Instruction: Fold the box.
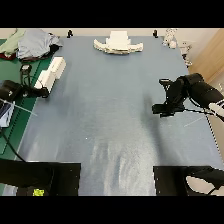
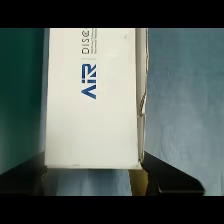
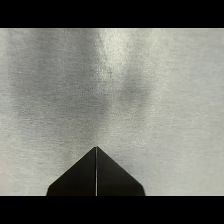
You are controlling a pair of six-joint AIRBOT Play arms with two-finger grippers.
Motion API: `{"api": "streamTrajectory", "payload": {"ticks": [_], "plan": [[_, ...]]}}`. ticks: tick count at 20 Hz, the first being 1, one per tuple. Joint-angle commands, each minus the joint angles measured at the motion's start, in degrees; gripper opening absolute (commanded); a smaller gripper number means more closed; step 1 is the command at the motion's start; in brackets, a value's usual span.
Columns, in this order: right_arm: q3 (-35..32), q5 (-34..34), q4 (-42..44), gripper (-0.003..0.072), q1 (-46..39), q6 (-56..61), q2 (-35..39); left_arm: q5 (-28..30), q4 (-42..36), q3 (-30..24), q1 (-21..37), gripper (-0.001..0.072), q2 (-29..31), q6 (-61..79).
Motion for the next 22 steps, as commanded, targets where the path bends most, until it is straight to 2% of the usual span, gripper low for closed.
{"api": "streamTrajectory", "payload": {"ticks": [1,4,7,17,18,19,22], "plan": [[0.0,0.0,0.0,0.0006,0.0,0.0,0.0,-0.8,-0.8,11.9,-3.4,0.0412,-10.0,-1.8],[0.0,0.0,0.0,0.0006,0.0,0.0,0.0,-2.4,-0.1,19.9,-4.9,0.0412,-16.6,-3.8],[0.0,0.0,0.0,0.0006,0.0,0.0,0.0,-3.2,-0.1,25.3,-5.0,0.0411,-20.9,-6.0],[0.0,0.0,0.0,0.0006,0.0,0.0,0.0,-2.2,-0.3,25.9,-5.0,0.0413,-21.5,-5.8],[0.1,0.0,0.0,0.0006,0.0,0.0,0.0,-2.1,-0.3,25.9,-5.0,0.0448,-21.5,-5.8],[0.0,0.0,0.0,0.0006,0.0,0.0,0.0,-1.9,-0.3,25.9,-5.0,0.0702,-21.5,-5.8],[0.0,0.0,0.0,0.0006,0.0,0.0,0.0,-1.9,-0.1,25.9,-4.9,0.0699,-21.5,-5.8]]}}
